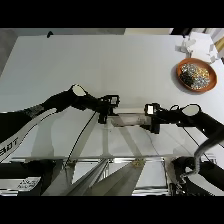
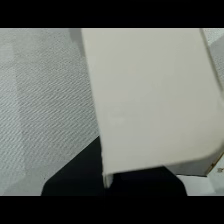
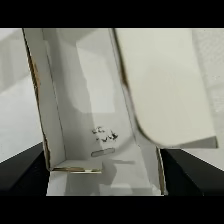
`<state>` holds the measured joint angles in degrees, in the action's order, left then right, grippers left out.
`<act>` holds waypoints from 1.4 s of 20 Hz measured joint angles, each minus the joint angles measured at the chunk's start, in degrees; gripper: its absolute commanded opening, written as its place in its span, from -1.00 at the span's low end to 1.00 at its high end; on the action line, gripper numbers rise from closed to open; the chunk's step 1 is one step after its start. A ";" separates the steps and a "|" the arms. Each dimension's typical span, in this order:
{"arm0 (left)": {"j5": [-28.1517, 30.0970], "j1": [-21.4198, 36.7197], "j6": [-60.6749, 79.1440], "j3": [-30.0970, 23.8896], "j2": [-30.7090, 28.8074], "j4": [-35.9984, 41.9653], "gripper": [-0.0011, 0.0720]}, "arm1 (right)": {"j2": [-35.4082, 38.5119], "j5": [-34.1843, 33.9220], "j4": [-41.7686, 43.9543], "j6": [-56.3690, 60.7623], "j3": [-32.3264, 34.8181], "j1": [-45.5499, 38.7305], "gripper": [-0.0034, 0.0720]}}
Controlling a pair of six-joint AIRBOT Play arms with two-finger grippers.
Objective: Fold the box and place the chain.
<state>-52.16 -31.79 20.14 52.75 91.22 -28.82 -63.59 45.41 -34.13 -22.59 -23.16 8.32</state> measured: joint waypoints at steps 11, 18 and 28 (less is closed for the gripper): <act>0.02 0.00 -0.02 0.00 0.00 0.00 -0.94 | -7.21 0.81 2.93 -4.52 -1.90 -0.13 0.85; 0.02 0.00 -0.02 0.00 0.00 0.00 -0.94 | -9.42 1.68 3.34 -5.77 -2.95 -0.15 0.77; -0.02 0.00 -0.02 0.00 0.00 0.00 -0.94 | -10.19 2.25 4.39 -6.43 -3.30 -0.13 -0.08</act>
<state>-52.18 -31.79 20.12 52.75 91.22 -28.82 -73.78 47.66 -29.74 -29.02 -26.46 8.19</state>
